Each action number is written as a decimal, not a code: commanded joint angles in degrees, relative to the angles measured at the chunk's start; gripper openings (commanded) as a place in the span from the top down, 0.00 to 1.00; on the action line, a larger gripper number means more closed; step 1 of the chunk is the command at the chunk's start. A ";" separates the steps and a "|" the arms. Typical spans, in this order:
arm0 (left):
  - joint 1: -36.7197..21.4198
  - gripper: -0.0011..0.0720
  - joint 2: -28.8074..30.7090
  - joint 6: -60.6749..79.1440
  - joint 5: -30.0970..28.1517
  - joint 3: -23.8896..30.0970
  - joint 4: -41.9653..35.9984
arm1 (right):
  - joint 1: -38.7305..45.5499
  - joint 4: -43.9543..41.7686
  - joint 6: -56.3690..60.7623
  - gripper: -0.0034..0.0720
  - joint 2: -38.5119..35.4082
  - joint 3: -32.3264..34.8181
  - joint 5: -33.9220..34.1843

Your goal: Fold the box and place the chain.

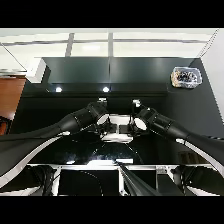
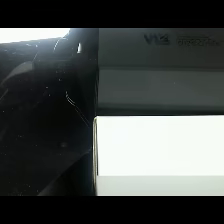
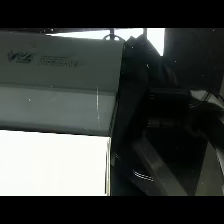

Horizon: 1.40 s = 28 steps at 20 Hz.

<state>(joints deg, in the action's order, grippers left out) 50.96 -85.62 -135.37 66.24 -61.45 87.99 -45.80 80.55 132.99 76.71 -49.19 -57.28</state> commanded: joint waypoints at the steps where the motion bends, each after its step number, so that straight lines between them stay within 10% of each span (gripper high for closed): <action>1: 0.00 0.95 -0.04 0.11 -0.04 0.02 0.09 | -0.02 -0.09 -0.13 0.81 -0.04 -0.24 -0.35; 3: 0.00 0.95 -0.04 0.11 0.02 0.02 0.09 | 0.00 0.04 -0.13 0.46 -0.07 -1.51 -3.43; 11: 0.00 0.95 -0.04 0.07 0.09 0.02 0.11 | 0.17 4.26 -13.84 0.44 -6.10 -10.36 -15.26; 17: 0.00 0.95 -0.04 0.07 0.04 0.02 0.11 | 6.73 26.47 -19.65 0.44 -20.31 -10.67 -24.85; 24: 0.00 0.95 -0.04 0.07 -0.24 0.02 0.15 | 37.92 36.04 -17.49 0.41 -16.33 -6.16 5.95; 25: 0.00 0.95 -0.04 0.09 -0.39 0.02 0.15 | 42.38 33.68 -17.31 0.00 -13.55 -6.23 11.32; 28: 0.02 0.95 -0.04 0.09 -1.49 0.02 0.07 | 49.00 24.06 -25.77 0.00 -2.19 -11.82 18.82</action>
